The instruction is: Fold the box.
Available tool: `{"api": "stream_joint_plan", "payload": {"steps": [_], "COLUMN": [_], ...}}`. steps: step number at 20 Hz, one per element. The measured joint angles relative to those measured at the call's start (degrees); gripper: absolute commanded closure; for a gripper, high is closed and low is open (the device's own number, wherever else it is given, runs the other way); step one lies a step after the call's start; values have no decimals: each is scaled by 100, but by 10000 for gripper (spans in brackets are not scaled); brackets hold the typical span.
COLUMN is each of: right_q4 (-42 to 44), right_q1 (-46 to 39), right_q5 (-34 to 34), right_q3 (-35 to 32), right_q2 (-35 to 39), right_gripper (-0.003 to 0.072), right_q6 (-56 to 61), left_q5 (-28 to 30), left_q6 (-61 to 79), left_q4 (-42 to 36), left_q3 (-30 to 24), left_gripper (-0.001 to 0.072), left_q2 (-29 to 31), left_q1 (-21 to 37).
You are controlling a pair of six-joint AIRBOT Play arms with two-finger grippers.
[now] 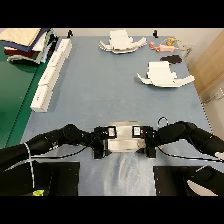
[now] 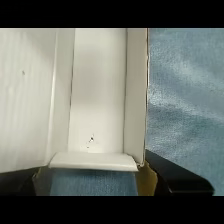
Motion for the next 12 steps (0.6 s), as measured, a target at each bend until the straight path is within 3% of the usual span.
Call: {"api": "stream_joint_plan", "payload": {"steps": [12], "right_q4": [0], "right_q1": [0], "right_q5": [2], "right_q3": [0], "right_q2": [0], "right_gripper": [88], "right_q6": [0], "left_q5": [50], "left_q6": [138], "left_q4": [-109], "left_q3": [-101], "left_gripper": [12], "left_q2": [-79], "left_q1": [-42]}}
